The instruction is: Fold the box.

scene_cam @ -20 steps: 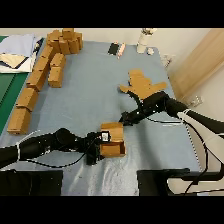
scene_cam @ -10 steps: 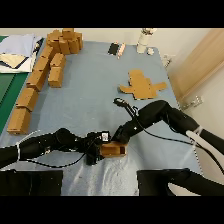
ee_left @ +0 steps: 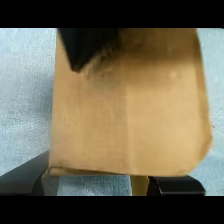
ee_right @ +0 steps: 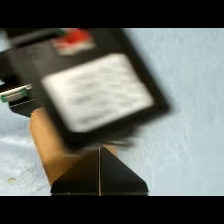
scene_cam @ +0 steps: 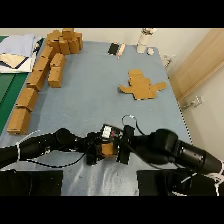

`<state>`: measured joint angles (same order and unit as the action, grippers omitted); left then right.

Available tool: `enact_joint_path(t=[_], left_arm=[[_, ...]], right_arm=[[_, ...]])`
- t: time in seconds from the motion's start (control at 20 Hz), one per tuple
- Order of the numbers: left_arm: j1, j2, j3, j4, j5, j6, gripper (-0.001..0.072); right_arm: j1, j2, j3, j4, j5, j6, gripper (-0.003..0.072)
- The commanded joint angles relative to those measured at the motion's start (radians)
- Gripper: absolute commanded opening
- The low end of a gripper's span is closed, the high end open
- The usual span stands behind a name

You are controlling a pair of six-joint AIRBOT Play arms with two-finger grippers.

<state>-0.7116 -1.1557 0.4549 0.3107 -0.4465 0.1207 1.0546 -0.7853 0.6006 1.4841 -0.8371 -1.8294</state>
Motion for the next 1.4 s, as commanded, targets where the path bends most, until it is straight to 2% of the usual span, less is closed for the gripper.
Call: enact_joint_path(t=[0.0,0.15,0.2,0.3,0.35,0.5,0.6,0.8,1.1,1.35], left_arm=[[0.001,0.0,0.0,0.0,0.0,0.0,0.0453],[0.001,0.0,0.0,0.0,0.0,0.0,0.0453],[0.001,0.0,0.0,0.0,0.0,0.0,0.0453],[0.001,0.0,0.0,0.0,0.0,0.0,0.0453],[0.001,0.0,0.0,0.0,0.0,0.0,0.0453],[0.001,0.0,0.0,0.0,0.0,0.0,0.0453],[0.001,0.0,0.0,0.0,0.0,0.0,0.0453],[0.001,0.0,0.0,0.0,0.0,0.0,0.0453],[0.001,0.0,0.0,0.0,0.0,0.0,0.0453],[0.001,0.0,0.0,0.0,0.0,0.0,0.0453]], right_arm=[[0.209,0.018,-0.058,-0.368,0.036,0.23,0.0004],[0.293,0.03,-0.062,-0.379,0.006,0.251,0.0006],[0.312,0.044,-0.062,-0.354,-0.001,0.251,0.0042],[0.321,0.071,-0.062,-0.291,-0.026,0.251,0.03],[0.321,0.083,-0.062,-0.267,-0.045,0.251,0.0374],[0.321,0.092,-0.062,-0.263,-0.065,0.241,0.0382],[0.321,0.092,-0.071,-0.285,-0.056,0.193,0.0442],[0.321,0.077,-0.096,-0.378,-0.032,0.179,0.0442],[0.335,0.021,-0.098,-0.368,0.006,0.179,0.0442],[0.371,-0.01,-0.108,-0.389,-0.008,0.19,0.0441]])
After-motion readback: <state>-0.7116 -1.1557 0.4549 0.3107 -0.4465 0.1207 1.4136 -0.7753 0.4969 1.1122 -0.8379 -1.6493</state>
